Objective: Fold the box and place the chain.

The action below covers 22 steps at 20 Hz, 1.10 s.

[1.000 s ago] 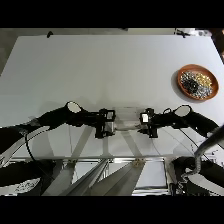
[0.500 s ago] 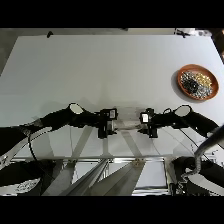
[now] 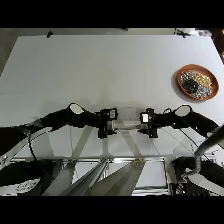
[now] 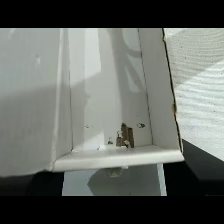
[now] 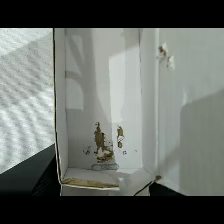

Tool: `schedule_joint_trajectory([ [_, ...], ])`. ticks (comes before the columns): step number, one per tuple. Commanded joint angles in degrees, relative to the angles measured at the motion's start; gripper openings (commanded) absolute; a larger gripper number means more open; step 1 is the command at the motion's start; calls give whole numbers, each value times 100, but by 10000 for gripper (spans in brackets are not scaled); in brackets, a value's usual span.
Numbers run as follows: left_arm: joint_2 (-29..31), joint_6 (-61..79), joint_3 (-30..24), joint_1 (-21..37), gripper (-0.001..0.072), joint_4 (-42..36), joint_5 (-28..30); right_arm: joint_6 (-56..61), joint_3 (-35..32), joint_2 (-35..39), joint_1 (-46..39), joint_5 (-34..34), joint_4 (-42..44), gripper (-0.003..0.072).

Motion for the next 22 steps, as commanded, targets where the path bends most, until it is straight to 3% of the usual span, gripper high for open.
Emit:
schedule_joint_trajectory([
  [1,2,-2,2,-2,209,0,17,-4,4,2,0,-2,0,401],
  [5,2,-4,2,-2,209,2,20,-682,4,2,0,0,2,401],
  [14,2,-4,2,-2,213,2,66,-634,4,2,0,-2,-9,399],
  [15,2,-4,0,-2,218,2,66,-483,4,2,0,48,-7,400],
  [16,0,-4,2,-2,268,2,66,-293,7,9,0,63,13,404],
  [17,2,-7,2,-2,340,2,66,4,7,35,-2,48,15,435],
  [19,0,-7,0,-2,349,2,74,448,7,151,-2,-26,-7,592],
  [21,2,-11,2,-2,349,2,94,809,7,304,-2,-92,-61,703],
  [22,2,-26,0,-2,349,2,107,1080,7,387,-2,-90,-149,702],
])
